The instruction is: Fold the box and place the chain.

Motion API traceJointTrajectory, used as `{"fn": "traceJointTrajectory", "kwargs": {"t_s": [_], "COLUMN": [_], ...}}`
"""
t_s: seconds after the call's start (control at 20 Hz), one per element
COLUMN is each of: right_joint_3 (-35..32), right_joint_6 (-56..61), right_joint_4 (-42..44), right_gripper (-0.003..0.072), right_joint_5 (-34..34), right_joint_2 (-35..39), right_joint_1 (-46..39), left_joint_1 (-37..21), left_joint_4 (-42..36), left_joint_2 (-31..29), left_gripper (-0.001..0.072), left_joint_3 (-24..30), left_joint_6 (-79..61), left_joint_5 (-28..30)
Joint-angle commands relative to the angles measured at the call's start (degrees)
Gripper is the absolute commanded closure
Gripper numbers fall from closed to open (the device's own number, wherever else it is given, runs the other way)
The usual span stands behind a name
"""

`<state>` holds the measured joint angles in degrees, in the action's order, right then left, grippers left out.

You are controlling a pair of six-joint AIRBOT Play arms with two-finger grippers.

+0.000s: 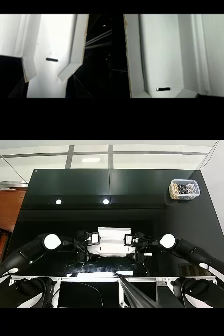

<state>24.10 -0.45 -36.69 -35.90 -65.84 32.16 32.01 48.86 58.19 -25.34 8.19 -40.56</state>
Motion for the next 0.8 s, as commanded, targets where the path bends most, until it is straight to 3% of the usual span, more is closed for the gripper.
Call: {"fn": "traceJointTrajectory", "kwargs": {"t_s": [0.0,0.05,0.15,0.25,0.75], "right_joint_3": [0.02,0.02,0.02,0.02,0.02], "right_joint_6": [0.00,0.02,0.02,0.02,0.02], "right_joint_4": [0.00,0.00,0.00,0.02,0.00], "right_gripper": [0.0483,0.0483,0.0484,0.0483,0.0483], "right_joint_5": [-0.02,-0.02,-0.02,-0.04,-0.04], "right_joint_2": [0.00,0.00,0.00,0.00,0.00], "right_joint_1": [0.04,0.04,0.04,0.04,0.04], "left_joint_1": [0.04,0.04,0.02,0.00,0.04], "left_joint_4": [-4.81,-4.79,-3.39,-2.82,-6.80], "left_joint_2": [2.10,2.23,2.23,2.23,2.29], "left_gripper": [0.0026,0.0054,0.0235,0.0318,0.0323], "left_joint_3": [-0.46,-0.46,-0.46,-0.46,-1.66], "left_joint_6": [-8.50,-8.98,-8.96,-8.96,-8.87], "left_joint_5": [-0.52,-0.37,-0.33,0.07,-0.59]}}
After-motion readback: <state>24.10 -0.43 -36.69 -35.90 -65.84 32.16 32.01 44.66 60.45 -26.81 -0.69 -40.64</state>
